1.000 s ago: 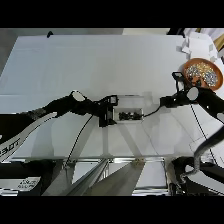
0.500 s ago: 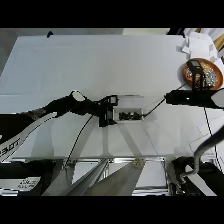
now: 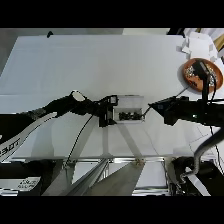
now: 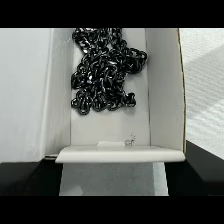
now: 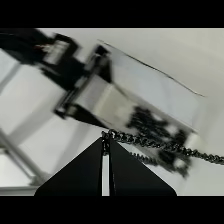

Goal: Fold the box and place the chain.

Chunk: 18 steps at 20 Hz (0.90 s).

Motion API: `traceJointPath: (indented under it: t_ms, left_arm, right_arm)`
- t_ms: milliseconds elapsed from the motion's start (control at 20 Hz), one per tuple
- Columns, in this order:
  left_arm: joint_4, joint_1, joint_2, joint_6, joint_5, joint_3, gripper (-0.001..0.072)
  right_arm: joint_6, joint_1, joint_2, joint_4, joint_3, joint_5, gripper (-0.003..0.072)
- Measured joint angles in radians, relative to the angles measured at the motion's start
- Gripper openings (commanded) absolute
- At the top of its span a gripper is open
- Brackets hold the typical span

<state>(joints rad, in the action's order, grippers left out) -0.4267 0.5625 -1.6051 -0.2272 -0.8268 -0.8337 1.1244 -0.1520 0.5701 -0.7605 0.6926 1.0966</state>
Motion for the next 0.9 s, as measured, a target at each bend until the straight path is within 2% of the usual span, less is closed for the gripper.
traceJointPath:
  t_ms: [400,700,900]
  left_arm:
    - [0.000,0.000,0.000,0.000,0.000,0.000,0.0252]
    - [0.000,0.000,0.000,0.000,0.000,0.000,0.0252]
    - [0.000,0.000,0.000,0.000,0.000,0.000,0.0252]
  right_arm:
    - [-0.119,-0.023,-0.027,0.263,0.000,-0.046,0.0007]
    - [-0.170,-0.038,-0.006,0.372,0.000,-0.097,0.0008]
    - [-0.203,-0.085,0.069,0.365,0.000,-0.120,0.0008]
